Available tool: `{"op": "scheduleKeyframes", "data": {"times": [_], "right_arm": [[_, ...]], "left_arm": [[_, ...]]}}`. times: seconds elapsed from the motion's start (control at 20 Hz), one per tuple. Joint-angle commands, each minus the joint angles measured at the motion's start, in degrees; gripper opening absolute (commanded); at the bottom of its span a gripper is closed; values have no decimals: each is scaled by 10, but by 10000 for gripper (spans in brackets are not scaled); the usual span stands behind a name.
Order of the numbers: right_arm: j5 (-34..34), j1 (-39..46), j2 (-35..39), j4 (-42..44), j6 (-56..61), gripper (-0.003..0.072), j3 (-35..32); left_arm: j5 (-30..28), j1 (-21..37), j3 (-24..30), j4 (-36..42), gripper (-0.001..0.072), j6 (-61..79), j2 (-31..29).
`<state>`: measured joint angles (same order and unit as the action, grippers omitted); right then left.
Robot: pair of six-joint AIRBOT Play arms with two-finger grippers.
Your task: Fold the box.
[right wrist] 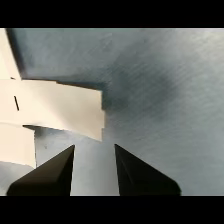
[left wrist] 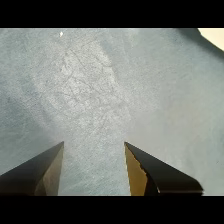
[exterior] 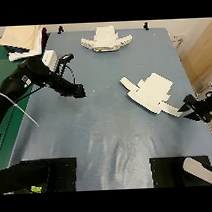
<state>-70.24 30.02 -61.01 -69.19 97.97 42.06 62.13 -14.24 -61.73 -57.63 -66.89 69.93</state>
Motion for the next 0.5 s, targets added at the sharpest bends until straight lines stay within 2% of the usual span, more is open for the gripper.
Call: {"op": "scheduleKeyframes", "data": {"times": [0.0, 0.25, 0.45], "right_arm": [[5, 47, 12, -10, -8, 383, -3], [10, 61, -39, 112, -113, 383, -17], [24, 61, -67, 115, -129, 383, -17]], "left_arm": [[0, 0, 0, 0, 576, -1, 0], [0, 0, 0, 8, 576, -1, 0], [5, 0, 0, 11, 576, -2, 0]]}}
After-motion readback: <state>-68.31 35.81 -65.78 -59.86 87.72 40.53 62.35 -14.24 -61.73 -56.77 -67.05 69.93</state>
